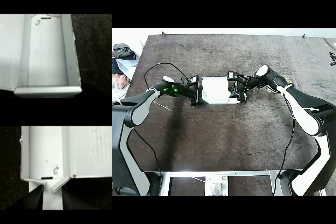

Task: Fold the box and place the chain.

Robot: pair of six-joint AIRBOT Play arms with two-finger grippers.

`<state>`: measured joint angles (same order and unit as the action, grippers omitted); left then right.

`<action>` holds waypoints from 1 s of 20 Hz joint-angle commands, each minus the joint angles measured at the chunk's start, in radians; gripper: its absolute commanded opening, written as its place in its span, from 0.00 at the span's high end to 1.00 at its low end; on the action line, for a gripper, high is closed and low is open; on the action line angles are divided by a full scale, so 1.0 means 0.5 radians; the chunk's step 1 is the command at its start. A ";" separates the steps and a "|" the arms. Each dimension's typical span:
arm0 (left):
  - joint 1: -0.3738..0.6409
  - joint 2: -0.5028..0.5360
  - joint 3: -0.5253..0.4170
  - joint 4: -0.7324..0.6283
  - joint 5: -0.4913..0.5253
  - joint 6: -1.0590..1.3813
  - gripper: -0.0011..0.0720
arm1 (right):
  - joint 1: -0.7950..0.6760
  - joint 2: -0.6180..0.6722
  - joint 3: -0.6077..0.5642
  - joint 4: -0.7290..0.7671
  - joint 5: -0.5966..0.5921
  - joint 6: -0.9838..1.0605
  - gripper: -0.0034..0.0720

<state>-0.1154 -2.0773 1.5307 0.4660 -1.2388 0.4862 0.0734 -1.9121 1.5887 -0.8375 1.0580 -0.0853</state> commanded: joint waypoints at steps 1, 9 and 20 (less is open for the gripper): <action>0.000 -0.001 0.001 0.000 0.001 0.001 0.36 | 0.010 -0.016 0.000 0.139 -0.002 -0.056 0.59; 0.000 -0.001 0.001 0.000 0.001 0.001 0.35 | 0.066 -0.097 0.000 0.262 -0.024 -0.120 0.59; 0.000 -0.001 0.001 -0.002 0.001 0.001 0.35 | 0.066 -0.097 -0.001 0.179 -0.063 -0.152 0.30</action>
